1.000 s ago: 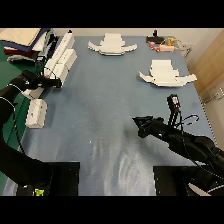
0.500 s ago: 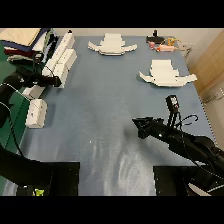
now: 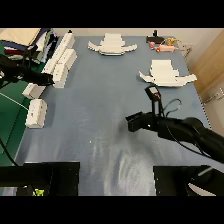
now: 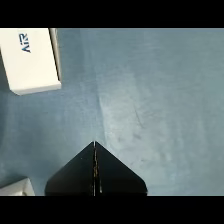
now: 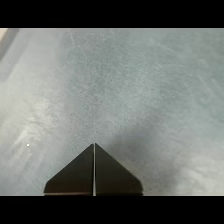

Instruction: Fold the box.

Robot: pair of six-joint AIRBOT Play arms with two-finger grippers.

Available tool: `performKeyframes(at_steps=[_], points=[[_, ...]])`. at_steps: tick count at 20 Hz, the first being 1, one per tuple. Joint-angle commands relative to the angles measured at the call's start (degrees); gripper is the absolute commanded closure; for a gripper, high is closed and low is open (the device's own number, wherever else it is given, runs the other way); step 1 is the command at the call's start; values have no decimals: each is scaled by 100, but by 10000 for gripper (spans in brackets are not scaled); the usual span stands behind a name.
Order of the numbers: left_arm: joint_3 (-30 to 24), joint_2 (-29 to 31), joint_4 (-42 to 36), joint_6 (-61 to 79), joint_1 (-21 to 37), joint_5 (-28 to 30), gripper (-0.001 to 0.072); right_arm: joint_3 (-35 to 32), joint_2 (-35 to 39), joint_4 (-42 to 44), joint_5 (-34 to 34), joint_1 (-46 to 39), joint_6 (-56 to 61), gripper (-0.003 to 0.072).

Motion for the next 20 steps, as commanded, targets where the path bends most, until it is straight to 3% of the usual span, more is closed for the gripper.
performKeyframes(at_steps=[1, 3, 7, 10, 14, 20], points=[[-22, 584, -4, -426, -103, -1158, 699, 1456, -1320, -308, -1231, 0, 92, 683], [-245, 927, -2, -442, -361, -1458, 700, 2203, -1921, -562, -1628, 0, 551, 683], [-1307, 1753, 0, -782, -1244, -1143, 700, 3204, -2601, -1211, -2155, 0, 1473, 683], [-1965, 2155, 2, -1032, -1895, -892, 700, 3598, -2811, -1744, -2817, 0, 2059, 682], [-2111, 2229, -4, -1023, -2378, -870, 694, 3609, -2811, -1690, -3021, 2, 2052, 682], [-2111, 2223, -4, -1016, -2417, -914, 694, 3609, -2811, -1687, -3073, 2, 2055, 682]])
